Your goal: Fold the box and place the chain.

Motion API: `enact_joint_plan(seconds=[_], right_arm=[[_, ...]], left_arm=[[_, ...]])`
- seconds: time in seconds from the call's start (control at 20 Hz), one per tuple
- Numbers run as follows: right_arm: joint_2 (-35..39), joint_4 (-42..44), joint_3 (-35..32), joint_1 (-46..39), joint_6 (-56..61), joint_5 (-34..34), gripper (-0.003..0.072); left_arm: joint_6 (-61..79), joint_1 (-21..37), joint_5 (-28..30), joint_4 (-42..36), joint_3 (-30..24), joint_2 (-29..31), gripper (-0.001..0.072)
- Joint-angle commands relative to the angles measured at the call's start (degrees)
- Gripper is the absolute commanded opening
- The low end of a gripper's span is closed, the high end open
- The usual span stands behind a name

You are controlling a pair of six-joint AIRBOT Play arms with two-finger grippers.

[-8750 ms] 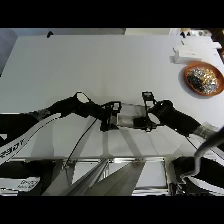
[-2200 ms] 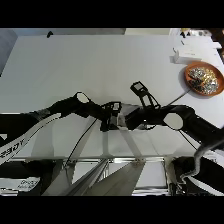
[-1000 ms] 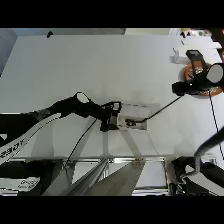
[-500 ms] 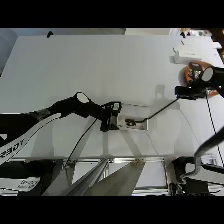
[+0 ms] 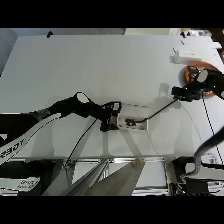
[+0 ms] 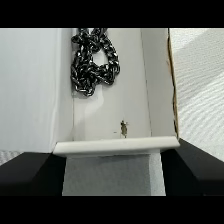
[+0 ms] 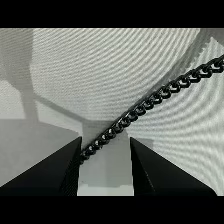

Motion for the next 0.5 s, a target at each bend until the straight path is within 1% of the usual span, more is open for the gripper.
enact_joint_plan(seconds=[0.0, 0.1, 0.15, 0.3, 0.35, 0.4, 0.45], right_arm=[[-0.66, 0.17, 0.04, 0.0, 0.35, -0.33, 0.0341], [-0.9, 0.17, 0.04, 0.0, 0.35, -0.26, 0.0318], [-1.2, 0.2, 0.04, 0.0, 0.35, -0.22, 0.0283], [-2.75, 0.22, 0.04, 0.0, 0.35, 0.94, 0.027], [-3.02, 0.22, 0.04, 0.0, -0.07, 1.57, 0.0182], [-2.86, 0.28, 0.04, 0.0, -1.44, 2.08, 0.0019], [-2.36, 0.46, 0.07, 0.0, -3.23, 3.08, 0.002]], left_arm=[[0.02, 0.0, 0.0, 0.0, 0.04, 0.02, 0.0172], [0.02, 0.0, 0.0, 0.0, 0.04, 0.02, 0.0172], [0.02, 0.0, 0.0, 0.0, 0.04, 0.02, 0.0172], [0.02, 0.0, 0.0, 0.0, 0.04, 0.02, 0.0172], [0.02, 0.0, 0.0, 0.02, 0.04, 0.0, 0.0172], [0.02, 0.0, 0.0, 0.02, 0.04, 0.02, 0.0172], [0.02, 0.0, 0.0, 0.0, 0.04, 0.02, 0.0172]])
